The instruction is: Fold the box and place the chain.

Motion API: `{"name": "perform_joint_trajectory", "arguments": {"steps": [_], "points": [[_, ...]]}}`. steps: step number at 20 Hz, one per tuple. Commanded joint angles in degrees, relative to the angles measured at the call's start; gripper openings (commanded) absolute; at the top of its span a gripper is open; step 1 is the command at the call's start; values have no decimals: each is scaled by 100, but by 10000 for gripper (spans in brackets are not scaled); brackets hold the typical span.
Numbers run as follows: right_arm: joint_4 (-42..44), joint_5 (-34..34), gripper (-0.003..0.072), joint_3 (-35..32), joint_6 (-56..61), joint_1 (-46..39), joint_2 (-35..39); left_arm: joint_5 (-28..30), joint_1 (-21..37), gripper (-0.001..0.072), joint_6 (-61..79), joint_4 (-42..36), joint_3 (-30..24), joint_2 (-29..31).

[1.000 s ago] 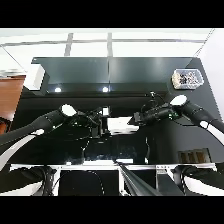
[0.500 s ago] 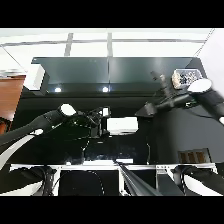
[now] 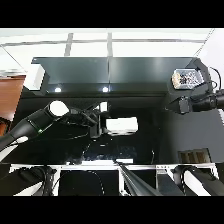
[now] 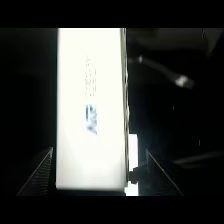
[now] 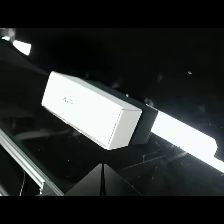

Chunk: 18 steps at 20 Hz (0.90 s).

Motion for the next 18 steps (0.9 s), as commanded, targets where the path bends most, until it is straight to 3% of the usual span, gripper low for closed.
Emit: {"name": "perform_joint_trajectory", "arguments": {"steps": [1,5,8,18], "points": [[37,-192,20,-70,17,-142,92,551,-326,713,-721,-317,511,-140],[33,-201,20,-72,11,-142,92,564,-772,713,-1207,-229,1261,-1106],[26,-201,20,-72,9,-142,94,551,-960,712,-2048,457,1574,-1582],[22,-186,20,-72,-76,-142,94,590,-1025,712,-2312,688,1578,-1687]]}}
